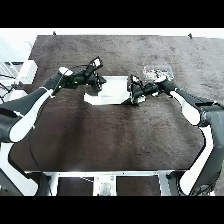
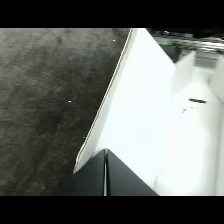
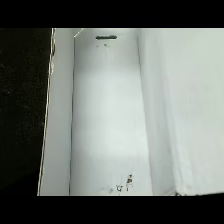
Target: Fold the box and place the chain.
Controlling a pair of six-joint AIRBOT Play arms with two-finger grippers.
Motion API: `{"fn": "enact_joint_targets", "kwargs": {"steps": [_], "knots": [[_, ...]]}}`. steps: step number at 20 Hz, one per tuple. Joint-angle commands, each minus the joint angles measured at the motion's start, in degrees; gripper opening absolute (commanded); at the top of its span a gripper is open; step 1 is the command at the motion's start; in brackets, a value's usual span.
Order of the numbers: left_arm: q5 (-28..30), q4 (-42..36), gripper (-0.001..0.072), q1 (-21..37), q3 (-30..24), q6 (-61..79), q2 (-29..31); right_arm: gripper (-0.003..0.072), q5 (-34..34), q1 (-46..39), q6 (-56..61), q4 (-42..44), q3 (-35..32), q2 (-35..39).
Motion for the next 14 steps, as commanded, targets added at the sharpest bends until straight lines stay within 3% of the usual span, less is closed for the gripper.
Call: {"fn": "enact_joint_targets", "kwargs": {"steps": [1,14], "knots": [[2.4,1.5,0.0018,0.0,1.7,-1.6,-1.7,0.0594,0.0,0.0,0.0,0.0,0.0,0.0],[-0.5,1.5,0.0019,0.0,2.5,-1.5,-6.0,0.0594,0.0,0.0,0.0,0.0,0.0,0.0]]}}
